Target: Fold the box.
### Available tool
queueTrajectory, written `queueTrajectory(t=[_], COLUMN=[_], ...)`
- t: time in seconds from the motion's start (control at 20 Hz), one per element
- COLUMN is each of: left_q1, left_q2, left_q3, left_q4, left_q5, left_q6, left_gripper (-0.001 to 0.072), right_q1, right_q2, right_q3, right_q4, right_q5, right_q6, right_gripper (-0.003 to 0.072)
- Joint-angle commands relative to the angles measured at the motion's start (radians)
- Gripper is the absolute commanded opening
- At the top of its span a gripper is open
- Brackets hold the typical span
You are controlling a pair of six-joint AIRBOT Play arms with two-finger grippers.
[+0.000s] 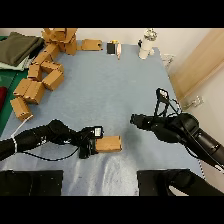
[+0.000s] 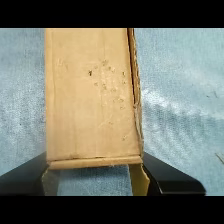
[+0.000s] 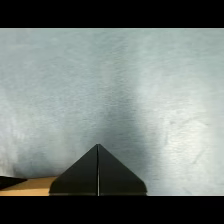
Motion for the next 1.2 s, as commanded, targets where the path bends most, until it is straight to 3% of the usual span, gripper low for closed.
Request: queueTrajectory(t=[0.0, 0.3, 0.6, 0.7, 0.8, 1.15], left_q1=[0.002, 0.003, 0.055, 0.121, 0.209, 0.541], left_q2=[0.0, 0.037, 0.055, 0.055, 0.055, 0.055], left_q3=[0.0, 0.014, 0.031, 0.031, 0.031, 0.031], left_q4=[-0.003, -0.002, -0.003, -0.003, -0.003, -0.052], left_q5=[0.02, 0.122, 0.402, 0.528, 0.592, 0.601], left_q6=[0.0, -0.119, -0.249, -0.319, -0.348, -0.348], left_gripper=[0.0463, 0.0463, 0.0463, 0.0464, 0.0464, 0.0463], right_q1=[-0.016, -0.016, -0.016, -0.016, -0.015, -0.015], right_q2=[-0.006, -0.049, -0.067, -0.067, -0.067, -0.067], right_q3=[0.008, 0.008, 0.008, 0.008, 0.008, 0.008], right_q4=[-0.031, -0.032, -0.032, -0.032, -0.032, -0.032], right_q5=[-0.025, -0.023, 0.0, 0.0, 0.001, 0.01], right_q6=[0.023, 0.023, 0.023, 0.023, 0.023, 0.023], right_gripper=[0.0005, 0.0005, 0.0005, 0.0005, 0.0005, 0.0005])
